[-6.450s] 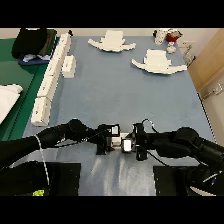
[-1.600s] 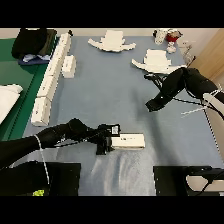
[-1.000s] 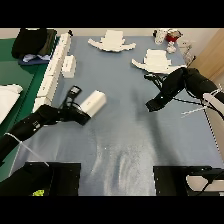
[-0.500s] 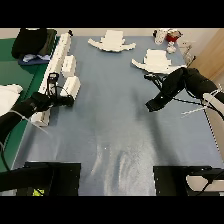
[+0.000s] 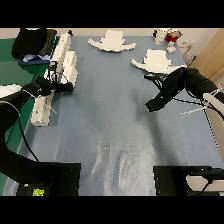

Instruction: Fold the box.

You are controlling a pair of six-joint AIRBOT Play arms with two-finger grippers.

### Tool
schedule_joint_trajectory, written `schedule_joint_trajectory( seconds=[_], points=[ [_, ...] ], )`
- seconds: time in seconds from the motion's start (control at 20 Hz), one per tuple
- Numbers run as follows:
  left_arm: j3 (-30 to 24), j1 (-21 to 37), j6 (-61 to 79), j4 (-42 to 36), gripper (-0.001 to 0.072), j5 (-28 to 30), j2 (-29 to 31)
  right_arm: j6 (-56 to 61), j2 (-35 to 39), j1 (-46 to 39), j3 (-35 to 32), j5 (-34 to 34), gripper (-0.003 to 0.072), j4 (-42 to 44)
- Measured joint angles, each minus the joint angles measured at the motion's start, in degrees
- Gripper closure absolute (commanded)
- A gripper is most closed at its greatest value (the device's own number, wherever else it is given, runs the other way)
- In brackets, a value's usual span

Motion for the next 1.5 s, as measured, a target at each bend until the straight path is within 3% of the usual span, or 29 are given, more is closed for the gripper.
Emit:
schedule_joint_trajectory(
  seconds=[0.25,0.5,1.45,1.5],
  points=[
    [8.0,0.1,-0.4,0.3,0.0254,-1.7,-5.1,0.0,0.0,0.0,0.0,0.0,0.0681,0.0],
    [12.1,0.3,-0.4,1.5,0.0254,-2.7,-7.8,0.0,0.0,0.0,0.0,0.0,0.0681,0.0],
    [13.6,2.2,-1.6,6.6,0.025,-4.4,-8.6,0.0,0.0,0.0,0.0,0.0,0.0681,0.0],
    [13.6,2.2,-1.6,6.5,0.0063,-4.4,-8.7,0.0,0.0,0.0,0.0,0.0,0.0681,0.0]
  ],
)
